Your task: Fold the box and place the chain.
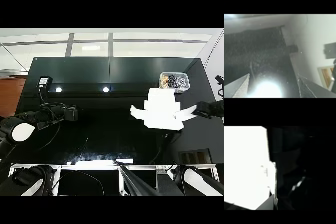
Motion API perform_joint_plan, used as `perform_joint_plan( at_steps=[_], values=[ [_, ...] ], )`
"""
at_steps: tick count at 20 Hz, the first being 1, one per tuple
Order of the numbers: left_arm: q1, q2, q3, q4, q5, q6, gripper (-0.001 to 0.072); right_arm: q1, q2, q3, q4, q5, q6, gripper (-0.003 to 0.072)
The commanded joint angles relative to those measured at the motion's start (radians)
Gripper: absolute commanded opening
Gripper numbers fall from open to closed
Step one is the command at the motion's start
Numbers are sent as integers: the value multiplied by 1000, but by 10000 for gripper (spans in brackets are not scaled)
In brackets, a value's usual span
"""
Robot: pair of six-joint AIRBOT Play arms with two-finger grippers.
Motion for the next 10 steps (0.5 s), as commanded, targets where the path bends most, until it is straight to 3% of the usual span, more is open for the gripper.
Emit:
perform_joint_plan(
  at_steps=[1,6,8,10],
  values=[
    [-1,-10,0,-14,-61,1,706,94,43,-19,122,-50,42,23],
    [-1,-58,1,-81,-103,4,706,383,102,-119,156,87,159,23],
    [2,-97,1,-124,-161,40,706,537,111,-142,152,175,187,23],
    [47,-106,3,-134,-148,42,706,658,125,-143,146,272,189,23]
  ],
)
